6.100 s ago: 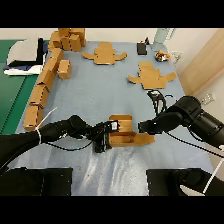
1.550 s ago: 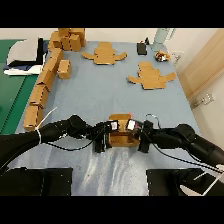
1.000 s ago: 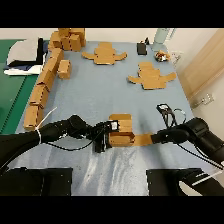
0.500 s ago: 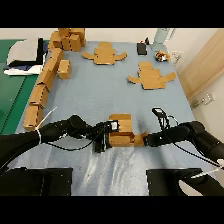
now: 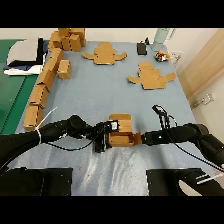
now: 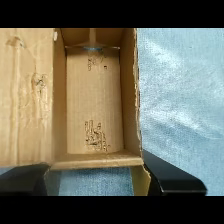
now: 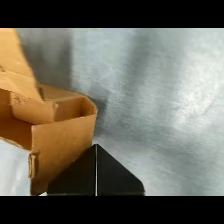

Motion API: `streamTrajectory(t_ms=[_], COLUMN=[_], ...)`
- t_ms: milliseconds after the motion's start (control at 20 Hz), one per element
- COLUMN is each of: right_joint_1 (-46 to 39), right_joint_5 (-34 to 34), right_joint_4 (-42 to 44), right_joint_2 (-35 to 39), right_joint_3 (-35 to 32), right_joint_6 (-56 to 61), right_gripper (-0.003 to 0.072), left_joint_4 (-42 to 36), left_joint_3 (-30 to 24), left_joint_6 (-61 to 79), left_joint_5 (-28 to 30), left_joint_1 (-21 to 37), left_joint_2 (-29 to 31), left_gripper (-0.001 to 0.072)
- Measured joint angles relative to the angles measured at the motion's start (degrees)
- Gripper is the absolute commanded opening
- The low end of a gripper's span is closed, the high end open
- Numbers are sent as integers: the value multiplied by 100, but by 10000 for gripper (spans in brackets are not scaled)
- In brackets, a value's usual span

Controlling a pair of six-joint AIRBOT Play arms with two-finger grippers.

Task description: Fold the box.

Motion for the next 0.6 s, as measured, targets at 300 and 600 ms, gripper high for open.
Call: streamTrajectory(t_ms=[300, 600], right_joint_1=[0, 0], right_joint_5=[107, 155], right_joint_4=[426, 745], right_joint_2=[208, 7], right_joint_3=[42, 44], right_joint_6=[-44, -55], right_gripper=[340, 538], left_joint_4=[-2, 0], left_joint_3=[0, 0], left_joint_6=[2, 0], left_joint_5=[0, 0], left_joint_1=[0, 0], left_joint_2=[0, 0], left_gripper=[428, 429])
